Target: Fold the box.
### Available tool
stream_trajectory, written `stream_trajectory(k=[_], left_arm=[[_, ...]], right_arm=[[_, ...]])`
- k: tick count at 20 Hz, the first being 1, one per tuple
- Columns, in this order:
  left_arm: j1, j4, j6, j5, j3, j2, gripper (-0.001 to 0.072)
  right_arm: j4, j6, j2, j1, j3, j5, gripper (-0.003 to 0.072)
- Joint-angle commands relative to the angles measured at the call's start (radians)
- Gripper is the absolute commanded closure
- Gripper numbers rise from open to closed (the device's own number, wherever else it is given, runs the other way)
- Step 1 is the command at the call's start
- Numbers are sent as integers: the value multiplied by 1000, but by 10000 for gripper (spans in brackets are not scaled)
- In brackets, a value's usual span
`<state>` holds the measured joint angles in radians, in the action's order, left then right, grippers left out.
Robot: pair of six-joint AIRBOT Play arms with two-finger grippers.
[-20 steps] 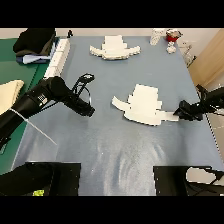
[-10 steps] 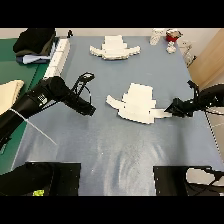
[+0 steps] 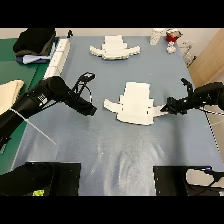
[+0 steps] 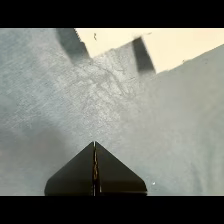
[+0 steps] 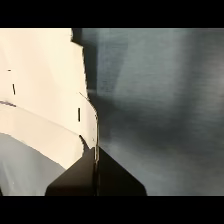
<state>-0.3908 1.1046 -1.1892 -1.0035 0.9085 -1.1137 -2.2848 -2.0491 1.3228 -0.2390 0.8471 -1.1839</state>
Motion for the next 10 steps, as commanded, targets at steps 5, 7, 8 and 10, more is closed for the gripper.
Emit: stream_trajectory(k=[5, 7, 8, 10], left_arm=[[190, -138, 28, -216, 2, -8, 692], [273, -217, 65, -267, -20, -8, 558], [305, -252, 67, -264, -34, -9, 205], [333, -283, 92, -246, -40, -29, 188]], right_arm=[[-26, -12, -213, 204, -254, 76, 685], [-27, -12, -338, 262, -346, 150, 684], [-24, -11, -393, 289, -381, 179, 683], [-24, 6, -457, 322, -417, 193, 683]])
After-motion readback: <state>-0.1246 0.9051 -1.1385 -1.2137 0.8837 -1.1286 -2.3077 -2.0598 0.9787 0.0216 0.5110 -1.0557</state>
